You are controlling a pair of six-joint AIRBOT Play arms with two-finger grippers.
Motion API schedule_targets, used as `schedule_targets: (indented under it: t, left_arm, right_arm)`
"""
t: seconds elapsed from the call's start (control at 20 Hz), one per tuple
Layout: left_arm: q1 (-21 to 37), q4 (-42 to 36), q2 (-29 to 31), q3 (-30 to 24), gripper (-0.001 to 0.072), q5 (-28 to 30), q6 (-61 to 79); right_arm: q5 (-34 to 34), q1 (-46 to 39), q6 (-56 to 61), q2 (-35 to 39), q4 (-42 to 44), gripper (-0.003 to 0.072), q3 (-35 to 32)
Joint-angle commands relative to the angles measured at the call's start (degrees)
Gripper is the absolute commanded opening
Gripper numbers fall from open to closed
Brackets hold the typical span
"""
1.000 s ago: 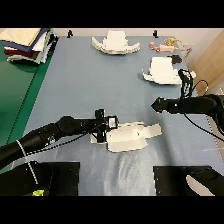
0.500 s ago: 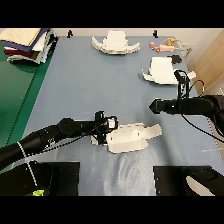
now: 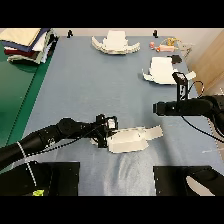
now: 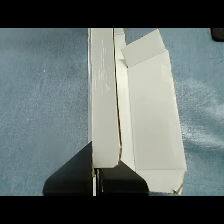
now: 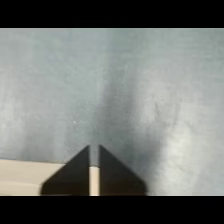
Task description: Fold the box.
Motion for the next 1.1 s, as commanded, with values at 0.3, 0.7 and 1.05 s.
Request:
schedule_targets:
  t: [0.3,0.7,1.05]
  left_arm:
    - [0.1,0.1,0.0,0.0,0.0018,0.7,-0.2]
    - [0.1,0.1,0.0,0.0,0.0018,0.7,-0.2]
    - [0.0,0.1,0.0,0.0,0.0017,0.7,-0.2]
  right_arm:
    - [-22.6,6.1,-9.8,3.7,2.6,0.0003,-0.8]
    - [-20.2,35.6,-21.9,19.3,-1.6,0.0534,-11.0]
    - [2.3,41.9,-31.3,11.0,-17.0,0.0604,-18.8]
